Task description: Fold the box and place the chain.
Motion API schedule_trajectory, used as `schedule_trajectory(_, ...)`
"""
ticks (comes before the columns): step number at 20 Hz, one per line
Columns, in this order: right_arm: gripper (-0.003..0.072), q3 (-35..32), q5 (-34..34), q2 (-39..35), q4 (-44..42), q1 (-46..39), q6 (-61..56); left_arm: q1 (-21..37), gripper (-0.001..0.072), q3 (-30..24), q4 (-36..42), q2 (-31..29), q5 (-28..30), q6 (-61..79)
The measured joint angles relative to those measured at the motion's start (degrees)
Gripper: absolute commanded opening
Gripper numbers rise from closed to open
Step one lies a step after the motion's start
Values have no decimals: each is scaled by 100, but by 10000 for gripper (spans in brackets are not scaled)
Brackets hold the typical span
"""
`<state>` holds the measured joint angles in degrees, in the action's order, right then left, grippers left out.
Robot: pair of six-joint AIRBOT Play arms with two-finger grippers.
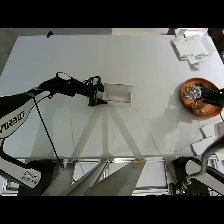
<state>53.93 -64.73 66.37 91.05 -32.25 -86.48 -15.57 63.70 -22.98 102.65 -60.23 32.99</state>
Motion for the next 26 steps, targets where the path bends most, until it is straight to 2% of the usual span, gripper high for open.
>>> schedule_trajectory(7,9,2,179,-195,-243,2140,-120,0,377,0,4,0,0,0)
schedule_trajectory(14,9,2,1331,-214,-315,4186,-798,0,377,0,4,0,0,0)
schedule_trajectory(19,8,0,2151,-197,-317,4964,-1220,0,378,0,4,0,0,0)
schedule_trajectory(26,8,61,3141,125,-389,5549,-1624,0,377,0,7,0,2,-2)
